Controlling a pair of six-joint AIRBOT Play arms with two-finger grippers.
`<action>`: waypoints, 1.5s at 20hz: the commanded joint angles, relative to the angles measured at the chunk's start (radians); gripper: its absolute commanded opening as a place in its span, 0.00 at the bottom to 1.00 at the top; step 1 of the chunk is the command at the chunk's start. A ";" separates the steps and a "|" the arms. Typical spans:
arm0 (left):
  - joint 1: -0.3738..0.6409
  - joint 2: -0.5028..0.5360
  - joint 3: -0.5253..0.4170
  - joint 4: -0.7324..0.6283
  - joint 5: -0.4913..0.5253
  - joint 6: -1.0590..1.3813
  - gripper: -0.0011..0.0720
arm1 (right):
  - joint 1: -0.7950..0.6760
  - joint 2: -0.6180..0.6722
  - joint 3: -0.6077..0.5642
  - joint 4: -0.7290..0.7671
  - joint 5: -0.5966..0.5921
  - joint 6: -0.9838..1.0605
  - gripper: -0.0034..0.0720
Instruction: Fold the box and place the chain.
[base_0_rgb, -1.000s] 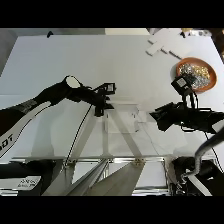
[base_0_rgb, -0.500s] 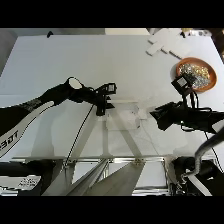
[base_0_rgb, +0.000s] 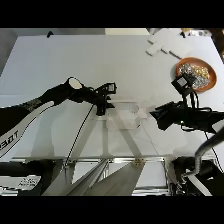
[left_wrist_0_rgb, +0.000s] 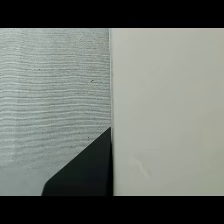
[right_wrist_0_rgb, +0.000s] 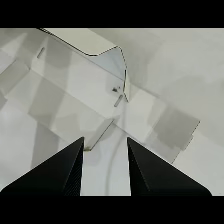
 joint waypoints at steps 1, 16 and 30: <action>0.000 0.000 0.000 0.000 0.001 0.000 0.03 | 0.000 0.000 0.000 0.000 0.000 0.000 0.44; -0.002 0.000 0.000 0.001 -0.005 0.000 0.02 | 0.000 0.000 0.000 0.000 0.000 -0.001 0.44; -0.033 0.002 0.001 0.023 0.020 -0.029 0.02 | 0.000 0.000 0.000 0.000 -0.007 -0.001 0.44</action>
